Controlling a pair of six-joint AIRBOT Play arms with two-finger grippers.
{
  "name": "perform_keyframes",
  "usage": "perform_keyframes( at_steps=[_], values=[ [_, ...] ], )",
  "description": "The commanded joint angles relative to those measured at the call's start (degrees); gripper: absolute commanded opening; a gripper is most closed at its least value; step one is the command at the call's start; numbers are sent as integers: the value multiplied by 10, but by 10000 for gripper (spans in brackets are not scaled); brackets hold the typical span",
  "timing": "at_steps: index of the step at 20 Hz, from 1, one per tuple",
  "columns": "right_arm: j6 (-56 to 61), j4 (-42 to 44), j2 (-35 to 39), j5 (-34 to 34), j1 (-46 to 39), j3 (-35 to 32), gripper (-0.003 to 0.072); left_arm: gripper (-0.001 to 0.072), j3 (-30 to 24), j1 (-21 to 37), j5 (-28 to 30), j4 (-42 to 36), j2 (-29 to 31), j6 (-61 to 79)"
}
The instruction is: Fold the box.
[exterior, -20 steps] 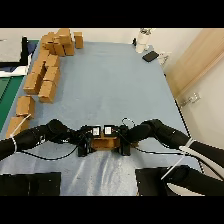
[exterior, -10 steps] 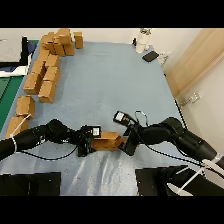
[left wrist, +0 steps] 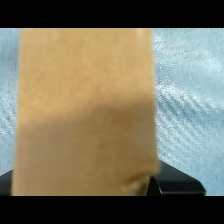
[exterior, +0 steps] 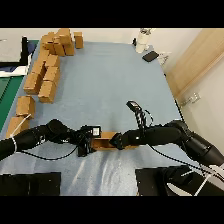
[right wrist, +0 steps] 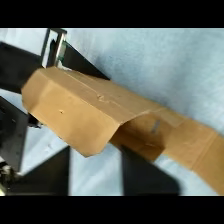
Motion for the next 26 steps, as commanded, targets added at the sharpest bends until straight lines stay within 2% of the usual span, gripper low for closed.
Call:
perform_keyframes(
  at_steps=[1, 4, 5, 6, 8, 9, 12, 17, 23, 26],
  values=[
    [109, 29, -15, -17, 15, 0, 200, 442, 0, 0, 0, 0, 0, 0],
    [109, 44, -46, 64, 42, 0, 190, 442, 0, 0, 0, 0, 0, 0],
    [108, 50, -58, 100, 42, 1, 138, 442, 0, 0, 0, 0, 0, 0],
    [108, 49, -68, 135, 42, 4, 137, 442, 0, 0, 0, 0, 0, 0],
    [100, 45, -88, 210, 40, 13, 5, 441, 0, 0, 0, 0, 0, 0],
    [96, 40, -99, 235, 40, 19, 5, 442, 0, 0, 0, 0, 0, 0],
    [95, 3, -147, 240, 40, 29, 5, 442, 0, 0, 0, 0, 0, 0],
    [60, 6, -239, 220, 42, 29, 5, 442, 0, 0, 0, 0, 0, 0],
    [30, -7, -243, 237, 42, 30, 5, 442, 0, 0, 0, 0, 0, 0],
    [-8, -27, -209, 227, 32, 42, 5, 442, 0, 0, 0, 0, 0, 0]
  ],
)
